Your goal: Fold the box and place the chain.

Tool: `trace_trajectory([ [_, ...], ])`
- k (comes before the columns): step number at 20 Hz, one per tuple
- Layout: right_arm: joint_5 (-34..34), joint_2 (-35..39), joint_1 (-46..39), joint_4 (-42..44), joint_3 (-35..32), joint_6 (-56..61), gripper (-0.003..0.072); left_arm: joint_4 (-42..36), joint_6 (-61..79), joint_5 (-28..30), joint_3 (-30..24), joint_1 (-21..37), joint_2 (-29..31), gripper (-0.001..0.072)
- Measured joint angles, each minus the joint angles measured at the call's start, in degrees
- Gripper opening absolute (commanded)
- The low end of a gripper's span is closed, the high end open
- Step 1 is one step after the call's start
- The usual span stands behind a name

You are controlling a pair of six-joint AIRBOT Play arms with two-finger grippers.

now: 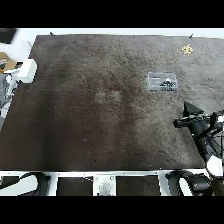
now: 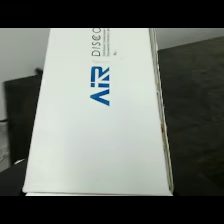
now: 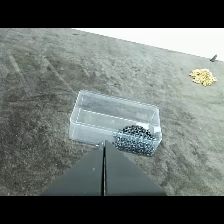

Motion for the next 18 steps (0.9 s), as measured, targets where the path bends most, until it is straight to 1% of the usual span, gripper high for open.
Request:
trace_trajectory([
  [2, 0.0, 0.0, 0.0, 0.0, 0.0, 0.0, 0.0002, 2.5, -3.2, -0.1, -5.9, 7.5, 4.6, 0.0006],
  [4, -0.1, 0.0, 0.0, 0.0, 0.0, 0.0, 0.0002, 4.0, -5.1, -1.6, -13.5, 14.5, 8.2, 0.0006],
  [6, -0.5, 0.0, 0.0, 0.0, 0.0, 0.0, 0.0002, 4.8, -5.9, -2.9, -20.5, 19.7, 10.1, 0.0006],
  [8, -1.2, 0.0, 0.0, 0.0, 0.0, 0.0, 0.0001, 5.6, -5.0, -3.5, -26.5, 22.9, 11.0, 0.0006],
  [10, -2.1, 0.0, 0.0, 0.0, -0.1, 0.0, 0.0001, 6.6, -3.8, -3.5, -30.4, 24.6, 10.9, 0.0005],
  [12, -2.9, 0.0, 0.0, 0.0, -0.2, 0.0, 0.0001, 7.7, -3.2, -3.5, -32.5, 25.5, 9.8, 0.0005],
  [15, -3.7, 0.0, 0.0, 0.0, -0.7, 0.0, 0.0002, 9.3, -0.5, -4.4, -34.1, 25.8, 6.8, 0.0006],
  [18, -4.8, 0.0, 0.0, 0.0, -1.9, 0.0, 0.0001, 11.1, 1.8, -4.8, -34.6, 23.8, 3.1, 0.0006],
])
